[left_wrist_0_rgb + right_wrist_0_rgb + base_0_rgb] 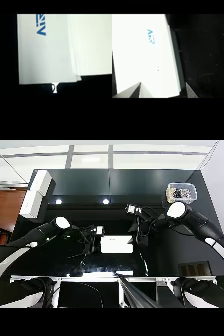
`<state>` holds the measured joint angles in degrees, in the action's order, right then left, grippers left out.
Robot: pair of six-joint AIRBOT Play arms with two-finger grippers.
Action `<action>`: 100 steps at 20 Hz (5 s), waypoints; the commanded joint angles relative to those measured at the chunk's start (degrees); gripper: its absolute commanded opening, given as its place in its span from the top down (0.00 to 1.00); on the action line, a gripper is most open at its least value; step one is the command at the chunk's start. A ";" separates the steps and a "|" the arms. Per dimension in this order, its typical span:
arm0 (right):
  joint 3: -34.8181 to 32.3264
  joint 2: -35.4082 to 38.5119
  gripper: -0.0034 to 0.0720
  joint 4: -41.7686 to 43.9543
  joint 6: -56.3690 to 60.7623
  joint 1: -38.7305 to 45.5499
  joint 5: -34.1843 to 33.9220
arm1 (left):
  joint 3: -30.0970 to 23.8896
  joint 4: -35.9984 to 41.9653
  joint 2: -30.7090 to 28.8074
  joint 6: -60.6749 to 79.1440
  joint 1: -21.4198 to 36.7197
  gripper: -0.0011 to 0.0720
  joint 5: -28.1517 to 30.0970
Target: Fold the box and place the chain.
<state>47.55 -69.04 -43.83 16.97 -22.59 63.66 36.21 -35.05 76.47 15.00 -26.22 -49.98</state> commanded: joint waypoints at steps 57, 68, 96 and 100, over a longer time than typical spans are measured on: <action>-1.88 4.31 0.67 -9.94 5.79 -11.17 -7.67 | -0.02 0.20 -0.02 0.00 0.00 0.52 0.00; -1.97 4.22 0.51 -9.97 5.97 -12.35 -7.37 | -0.02 0.17 -0.02 0.00 0.00 0.52 0.00; -10.08 3.80 0.94 20.41 45.94 -6.45 -9.75 | -0.02 0.20 -0.02 0.00 0.00 0.51 0.00; -10.08 -1.84 0.94 22.16 45.35 -6.45 -12.20 | -0.02 0.20 -0.02 0.00 0.00 0.51 0.00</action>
<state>38.00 -67.33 -26.06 62.41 -29.10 53.91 36.21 -34.85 76.47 15.03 -26.22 -49.98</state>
